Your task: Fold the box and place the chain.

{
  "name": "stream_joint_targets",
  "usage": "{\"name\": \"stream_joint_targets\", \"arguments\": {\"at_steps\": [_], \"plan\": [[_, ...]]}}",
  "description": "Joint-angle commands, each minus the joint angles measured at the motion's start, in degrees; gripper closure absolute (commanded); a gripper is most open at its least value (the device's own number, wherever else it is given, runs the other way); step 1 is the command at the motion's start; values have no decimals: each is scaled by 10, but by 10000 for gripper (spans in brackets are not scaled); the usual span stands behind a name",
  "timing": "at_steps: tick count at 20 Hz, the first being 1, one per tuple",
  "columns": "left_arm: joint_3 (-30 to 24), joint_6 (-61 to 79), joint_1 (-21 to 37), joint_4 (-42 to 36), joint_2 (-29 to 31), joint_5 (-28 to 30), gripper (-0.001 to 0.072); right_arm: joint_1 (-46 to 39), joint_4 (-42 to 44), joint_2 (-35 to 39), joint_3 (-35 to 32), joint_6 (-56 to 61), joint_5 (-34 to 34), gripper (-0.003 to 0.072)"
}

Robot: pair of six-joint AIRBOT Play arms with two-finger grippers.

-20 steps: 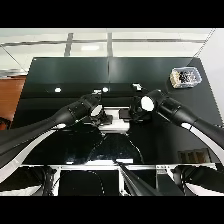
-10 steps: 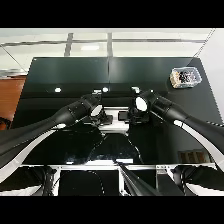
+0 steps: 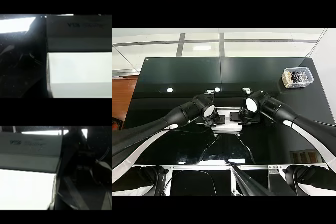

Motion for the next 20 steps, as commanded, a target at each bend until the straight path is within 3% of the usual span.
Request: {"name": "stream_joint_targets", "arguments": {"at_steps": [1,6,7,8,12,13,14,20], "plan": [[0,-1,1,0,0,-2,679,0,1,-1,0,-4,1,670],[0,-1,1,0,0,-2,679,0,2,-1,0,-1,0,645],[0,-1,0,0,0,-2,679,0,2,-1,0,-1,0,505],[0,-1,0,0,0,-2,679,0,2,-1,0,-1,1,481],[0,-1,0,0,0,-2,679,1,2,-8,0,-1,1,511],[0,-1,1,0,0,-2,679,1,2,-10,0,-1,1,617],[0,-1,0,0,0,-2,679,2,2,-10,0,-1,-3,668],[0,-1,1,0,0,-2,679,3,2,-10,4,-7,-8,667]]}}
